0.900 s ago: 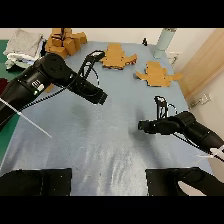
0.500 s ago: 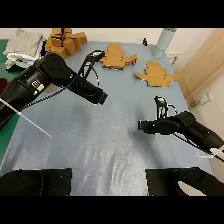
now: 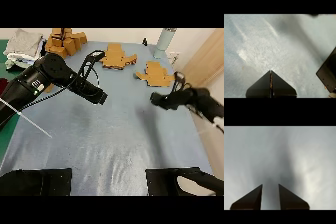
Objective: Fold the box.
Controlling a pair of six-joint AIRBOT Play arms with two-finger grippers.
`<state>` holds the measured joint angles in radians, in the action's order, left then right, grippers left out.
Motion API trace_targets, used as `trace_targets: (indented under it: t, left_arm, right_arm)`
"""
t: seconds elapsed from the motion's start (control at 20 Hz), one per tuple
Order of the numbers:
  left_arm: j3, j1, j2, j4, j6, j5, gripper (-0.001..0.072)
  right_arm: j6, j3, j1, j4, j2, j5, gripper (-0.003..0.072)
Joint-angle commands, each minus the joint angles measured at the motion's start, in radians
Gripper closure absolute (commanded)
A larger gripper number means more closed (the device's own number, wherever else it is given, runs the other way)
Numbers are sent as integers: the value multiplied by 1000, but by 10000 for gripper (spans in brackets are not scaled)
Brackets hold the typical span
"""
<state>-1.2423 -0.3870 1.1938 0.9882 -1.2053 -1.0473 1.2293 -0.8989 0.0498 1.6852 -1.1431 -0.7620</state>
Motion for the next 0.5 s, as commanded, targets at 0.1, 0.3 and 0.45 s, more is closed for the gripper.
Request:
trace_targets:
  t: [0.1,0.3,0.45]
  left_arm:
    - [-1,0,0,0,0,0,698]
    - [-1,0,0,0,0,0,698]
    - [-1,0,0,0,0,0,698]
  right_arm:
    - [295,-495,-372,216,-425,-34,366]
    - [318,-778,-444,317,-690,-33,366]
    - [318,-901,-444,320,-818,-10,366]
